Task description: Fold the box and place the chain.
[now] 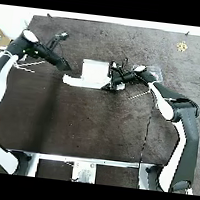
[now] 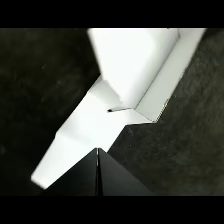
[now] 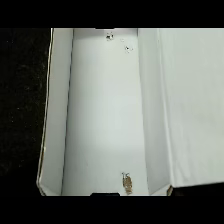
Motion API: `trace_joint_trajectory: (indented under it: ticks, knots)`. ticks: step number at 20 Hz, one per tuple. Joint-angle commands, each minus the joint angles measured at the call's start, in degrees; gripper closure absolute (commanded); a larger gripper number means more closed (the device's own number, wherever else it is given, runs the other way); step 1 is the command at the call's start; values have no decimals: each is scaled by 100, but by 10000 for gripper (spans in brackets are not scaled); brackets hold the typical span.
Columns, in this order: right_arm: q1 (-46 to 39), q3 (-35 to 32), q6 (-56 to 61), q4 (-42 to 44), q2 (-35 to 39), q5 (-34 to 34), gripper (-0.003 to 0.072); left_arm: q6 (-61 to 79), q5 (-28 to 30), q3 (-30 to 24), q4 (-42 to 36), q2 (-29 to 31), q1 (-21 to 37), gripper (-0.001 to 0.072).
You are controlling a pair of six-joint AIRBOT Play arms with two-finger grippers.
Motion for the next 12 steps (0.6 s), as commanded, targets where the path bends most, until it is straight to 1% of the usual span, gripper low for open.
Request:
trace_joint_trajectory:
  ticks: [1,5,8,10,11,12]
  knots:
    - [-4,4,0,2,0,2,382,-2103,-149,-92,177,138,280,700]
    - [-4,2,0,2,0,2,382,-2599,-343,-177,184,120,752,700]
    - [-4,4,0,2,0,2,382,-2962,-59,-264,168,114,1104,700]
    - [-4,4,0,2,0,2,383,-2990,52,-557,144,101,1134,700]
    - [-4,2,0,2,0,2,382,-2883,120,-767,122,101,1132,701]
    - [-4,2,0,0,0,2,382,-2791,308,-1047,33,101,1134,700]
